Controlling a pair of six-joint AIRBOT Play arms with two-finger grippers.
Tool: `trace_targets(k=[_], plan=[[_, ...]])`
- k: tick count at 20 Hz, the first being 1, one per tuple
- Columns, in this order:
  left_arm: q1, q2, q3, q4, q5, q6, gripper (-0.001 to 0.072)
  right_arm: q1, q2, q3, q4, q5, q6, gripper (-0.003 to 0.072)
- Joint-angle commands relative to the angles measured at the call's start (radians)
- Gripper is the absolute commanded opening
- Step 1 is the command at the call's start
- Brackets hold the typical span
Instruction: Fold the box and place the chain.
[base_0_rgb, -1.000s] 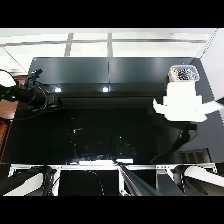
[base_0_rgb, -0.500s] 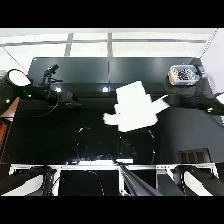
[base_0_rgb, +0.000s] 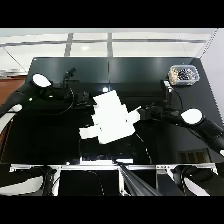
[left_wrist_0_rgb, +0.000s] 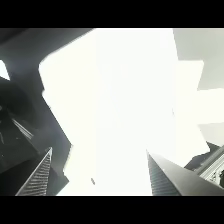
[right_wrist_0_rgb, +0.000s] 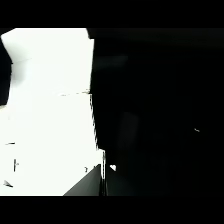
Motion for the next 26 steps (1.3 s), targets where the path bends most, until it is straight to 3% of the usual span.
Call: trace_targets(k=[1, 6, 13, 20, 26], plan=[[0.010, -0.094, 0.001, -0.057, -0.036, 0.006, 0.0703, 0.028, 0.000, -0.013, 0.006, -0.026, 0.003, 0.0011], [0.008, -0.211, 0.002, -0.265, -0.146, 0.056, 0.0703, 0.028, 0.000, -0.013, 0.006, -0.021, 0.002, 0.0011], [0.016, -0.266, 0.014, -0.267, -0.263, 0.133, 0.0703, 0.028, 0.000, -0.013, 0.006, -0.019, 0.002, 0.0011], [0.077, -0.266, 0.051, -0.119, -0.268, 0.116, 0.0703, 0.028, 0.000, -0.013, 0.003, -0.023, 0.002, 0.0011], [0.042, -0.285, 0.051, -0.180, -0.270, 0.148, 0.0703, 0.028, 0.000, -0.013, 0.002, -0.027, 0.002, 0.0011]])
